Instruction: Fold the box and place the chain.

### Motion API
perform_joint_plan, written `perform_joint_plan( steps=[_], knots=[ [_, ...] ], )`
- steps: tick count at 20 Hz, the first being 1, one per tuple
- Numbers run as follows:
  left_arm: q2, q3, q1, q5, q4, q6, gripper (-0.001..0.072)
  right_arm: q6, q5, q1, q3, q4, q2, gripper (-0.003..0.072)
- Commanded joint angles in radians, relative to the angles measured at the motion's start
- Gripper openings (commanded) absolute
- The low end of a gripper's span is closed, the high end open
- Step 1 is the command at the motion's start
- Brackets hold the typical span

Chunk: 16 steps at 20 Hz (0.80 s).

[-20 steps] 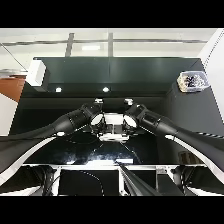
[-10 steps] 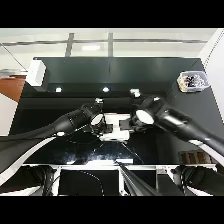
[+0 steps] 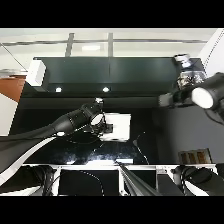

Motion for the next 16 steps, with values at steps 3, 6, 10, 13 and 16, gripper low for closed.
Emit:
perform_joint_plan(
  steps=[3,6,10,13,16],
  knots=[
    [-0.001,0.0,0.0,0.002,0.001,0.0,0.0031,-0.034,-0.393,-0.393,-0.164,-0.047,-0.003,0.0213],
    [-0.001,0.0,-0.001,0.001,-0.004,0.0,0.0032,-0.06,-0.527,-0.559,-0.164,0.084,-0.094,0.0707],
    [-0.001,0.0,0.0,0.003,-0.022,0.0,0.0032,-0.153,-0.607,-0.664,0.01,0.249,-0.291,0.0705],
    [-0.001,0.0,0.0,0.001,-0.024,0.0,0.0032,-0.15,-0.531,-0.681,0.212,0.269,-0.483,0.0705],
    [-0.001,0.0,0.0,0.001,-0.025,0.0,0.0031,-0.137,-0.471,-0.69,0.363,0.284,-0.64,0.0664]
  ],
)
